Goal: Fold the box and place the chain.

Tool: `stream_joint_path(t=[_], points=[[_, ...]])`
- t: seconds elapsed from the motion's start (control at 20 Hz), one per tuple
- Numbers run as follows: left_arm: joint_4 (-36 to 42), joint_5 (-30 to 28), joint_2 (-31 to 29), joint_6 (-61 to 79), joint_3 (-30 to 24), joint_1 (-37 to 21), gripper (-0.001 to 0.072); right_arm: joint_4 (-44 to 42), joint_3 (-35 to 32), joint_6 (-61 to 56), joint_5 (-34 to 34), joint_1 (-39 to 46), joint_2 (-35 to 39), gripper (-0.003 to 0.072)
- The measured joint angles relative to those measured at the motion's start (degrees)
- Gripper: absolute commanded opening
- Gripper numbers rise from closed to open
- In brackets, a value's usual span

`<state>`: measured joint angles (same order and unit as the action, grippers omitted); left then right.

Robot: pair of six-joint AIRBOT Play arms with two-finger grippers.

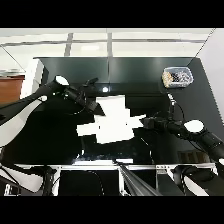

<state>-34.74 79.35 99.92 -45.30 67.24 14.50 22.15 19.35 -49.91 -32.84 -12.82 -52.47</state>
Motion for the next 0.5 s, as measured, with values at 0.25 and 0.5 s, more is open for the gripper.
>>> stream_joint_path(t=[0.25,0.5], points=[[-3.69,3.61,1.29,3.56,3.41,0.72,0.0027,0.46,0.00,0.00,0.04,-0.07,0.00,0.0158],[-5.09,4.17,1.05,5.55,5.27,0.92,0.0023,4.96,2.43,0.15,-2.73,0.48,0.04,0.0704]])
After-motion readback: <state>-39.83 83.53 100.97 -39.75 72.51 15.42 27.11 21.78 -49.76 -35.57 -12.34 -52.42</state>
